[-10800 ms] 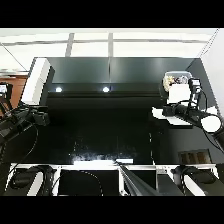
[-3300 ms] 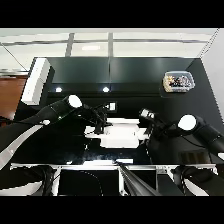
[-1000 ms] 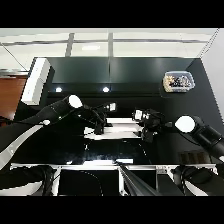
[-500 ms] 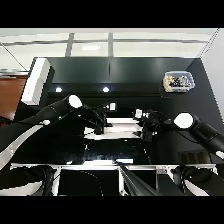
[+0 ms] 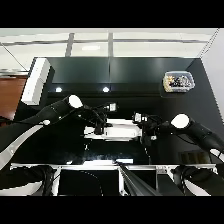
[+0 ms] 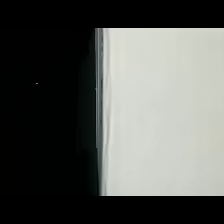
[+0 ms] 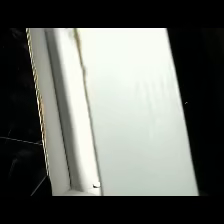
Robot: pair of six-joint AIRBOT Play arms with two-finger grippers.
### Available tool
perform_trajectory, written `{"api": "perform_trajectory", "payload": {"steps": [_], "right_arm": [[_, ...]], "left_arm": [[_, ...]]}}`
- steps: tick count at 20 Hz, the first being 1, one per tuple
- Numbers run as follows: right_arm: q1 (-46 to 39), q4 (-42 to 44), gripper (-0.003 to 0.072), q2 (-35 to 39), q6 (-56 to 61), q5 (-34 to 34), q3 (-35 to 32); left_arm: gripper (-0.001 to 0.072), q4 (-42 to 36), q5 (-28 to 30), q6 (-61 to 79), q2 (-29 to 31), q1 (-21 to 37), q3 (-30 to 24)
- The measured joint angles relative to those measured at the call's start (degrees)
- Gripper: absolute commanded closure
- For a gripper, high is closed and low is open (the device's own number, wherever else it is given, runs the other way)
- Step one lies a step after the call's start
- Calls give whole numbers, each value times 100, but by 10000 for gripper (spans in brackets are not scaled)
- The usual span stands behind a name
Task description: Fold the box and place the chain.
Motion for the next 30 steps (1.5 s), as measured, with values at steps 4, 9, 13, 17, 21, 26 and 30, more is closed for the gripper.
{"api": "perform_trajectory", "payload": {"steps": [4,9,13,17,21,26,30], "right_arm": [[2,22,-23,-72,-284,-111,-136],[85,59,-23,-186,-645,-323,-181],[153,109,-23,-223,-839,-518,-190],[175,129,-23,-310,-940,-643,-190],[179,170,-23,-496,-964,-662,-186],[179,192,18,-629,-986,-706,-186],[179,160,18,-660,-984,-708,-190]], "left_arm": [[683,-2,2,2,0,0,0],[683,28,31,-2,0,2,0],[683,44,42,-2,0,2,0],[683,42,37,-4,0,2,0],[682,37,26,-4,0,2,0],[682,57,26,-4,0,2,0],[683,57,24,-4,0,2,0]]}}
